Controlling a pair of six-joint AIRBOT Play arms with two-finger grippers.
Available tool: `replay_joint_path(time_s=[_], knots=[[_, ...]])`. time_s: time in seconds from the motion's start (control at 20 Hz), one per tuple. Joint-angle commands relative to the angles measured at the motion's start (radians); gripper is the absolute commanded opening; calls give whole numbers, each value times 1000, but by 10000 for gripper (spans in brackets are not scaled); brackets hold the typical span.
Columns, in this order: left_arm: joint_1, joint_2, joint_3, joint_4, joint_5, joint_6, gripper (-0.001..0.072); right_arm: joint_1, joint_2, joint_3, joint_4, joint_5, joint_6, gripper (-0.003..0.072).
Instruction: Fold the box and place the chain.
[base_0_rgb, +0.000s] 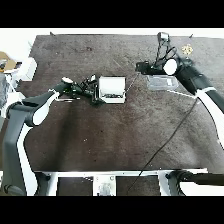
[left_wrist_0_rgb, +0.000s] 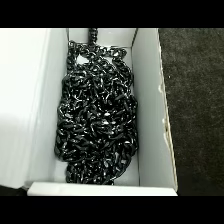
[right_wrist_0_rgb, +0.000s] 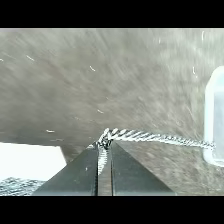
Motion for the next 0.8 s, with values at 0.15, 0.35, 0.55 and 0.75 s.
replay_joint_path(time_s=[0.15,0.35,0.55,0.75], knots=[[0,0,0,0,0,0,618,93,184,1,-66,-48,-14,0],[0,0,0,0,0,0,618,153,225,1,-64,-121,-14,0],[0,0,0,0,0,0,618,236,175,0,-65,-157,-14,0],[0,0,0,0,0,0,618,271,111,-29,-51,-155,-9,0]])
